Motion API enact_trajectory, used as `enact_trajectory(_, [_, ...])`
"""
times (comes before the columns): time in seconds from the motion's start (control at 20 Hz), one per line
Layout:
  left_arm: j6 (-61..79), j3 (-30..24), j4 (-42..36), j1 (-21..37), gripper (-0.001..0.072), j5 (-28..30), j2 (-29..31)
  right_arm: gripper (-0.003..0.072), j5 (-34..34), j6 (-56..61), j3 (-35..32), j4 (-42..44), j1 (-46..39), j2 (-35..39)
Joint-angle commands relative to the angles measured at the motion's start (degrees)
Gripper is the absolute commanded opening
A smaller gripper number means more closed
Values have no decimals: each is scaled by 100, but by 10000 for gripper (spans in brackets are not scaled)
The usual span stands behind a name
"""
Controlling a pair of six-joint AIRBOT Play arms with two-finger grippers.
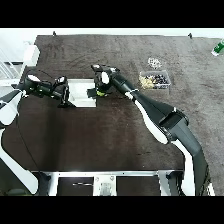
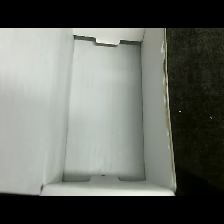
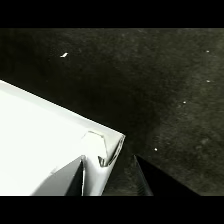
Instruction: Fold the box and place the chain.
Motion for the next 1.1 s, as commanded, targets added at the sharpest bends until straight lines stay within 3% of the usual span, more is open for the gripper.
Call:
enact_trajectory(0.0, [4,4,7,0,527,-4,0,380,245,17,2,-350,-42,0])
enact_trajectory(0.7, [4,4,11,0,527,-2,0,362,-190,68,2,-87,179,-4])
enact_trajectory(0.8, [4,4,7,0,527,-2,0,300,-186,79,2,-59,179,-4])
enact_trajectory(1.05, [4,7,7,0,527,-2,0,264,-31,76,-2,63,186,-20])
